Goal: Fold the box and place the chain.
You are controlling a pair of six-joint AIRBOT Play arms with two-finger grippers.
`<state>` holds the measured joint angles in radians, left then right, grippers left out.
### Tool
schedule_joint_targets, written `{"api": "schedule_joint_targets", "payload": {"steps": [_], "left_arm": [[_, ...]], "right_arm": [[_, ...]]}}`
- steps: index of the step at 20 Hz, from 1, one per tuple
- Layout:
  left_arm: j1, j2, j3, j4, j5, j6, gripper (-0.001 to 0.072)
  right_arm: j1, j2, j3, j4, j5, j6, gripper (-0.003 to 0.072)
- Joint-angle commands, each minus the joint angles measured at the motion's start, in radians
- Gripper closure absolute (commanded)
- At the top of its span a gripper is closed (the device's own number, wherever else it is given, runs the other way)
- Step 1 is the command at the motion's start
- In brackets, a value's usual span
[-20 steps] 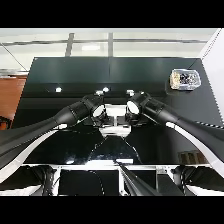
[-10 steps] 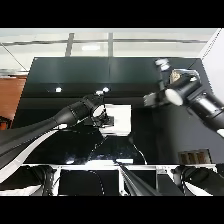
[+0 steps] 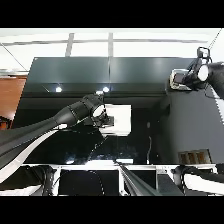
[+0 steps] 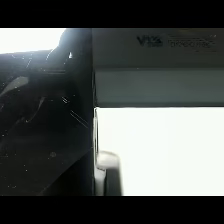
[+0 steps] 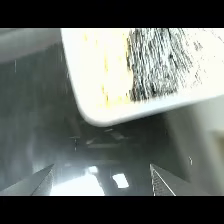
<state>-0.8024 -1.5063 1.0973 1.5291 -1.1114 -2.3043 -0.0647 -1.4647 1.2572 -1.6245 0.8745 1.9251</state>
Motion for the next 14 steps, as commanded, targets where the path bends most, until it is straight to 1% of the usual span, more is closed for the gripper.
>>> {"api": "schedule_joint_targets", "payload": {"steps": [1, 3, 4, 5, 7, 8, 14], "left_arm": [[0.0, 0.0, 0.0, -0.001, -0.006, 0.0, 0.0684], [0.0, 0.0, 0.0, -0.001, -0.008, 0.0, 0.0684], [0.001, 0.0, 0.0, -0.001, -0.008, 0.0, 0.0683], [0.001, 0.0, 0.0, -0.001, -0.008, 0.0, 0.0683], [0.001, 0.0, 0.0, -0.001, -0.008, 0.0, 0.0683], [0.001, 0.0, 0.0, 0.0, -0.008, 0.0, 0.0684], [0.001, 0.0, 0.0, 0.0, -0.01, 0.0, 0.0684]], "right_arm": [[-0.112, -0.227, 0.28, 0.225, 0.124, 0.07, -0.0013], [-0.141, -0.327, 0.426, 0.336, 0.197, 0.099, -0.0011], [-0.147, -0.363, 0.475, 0.362, 0.21, 0.104, 0.003], [-0.148, -0.389, 0.505, 0.356, 0.214, 0.129, 0.0036], [-0.15, -0.421, 0.523, 0.35, 0.209, 0.172, 0.0038], [-0.15, -0.434, 0.523, 0.349, 0.211, 0.182, 0.0089], [-0.153, -0.47, 0.523, 0.35, 0.218, 0.219, 0.0094]]}}
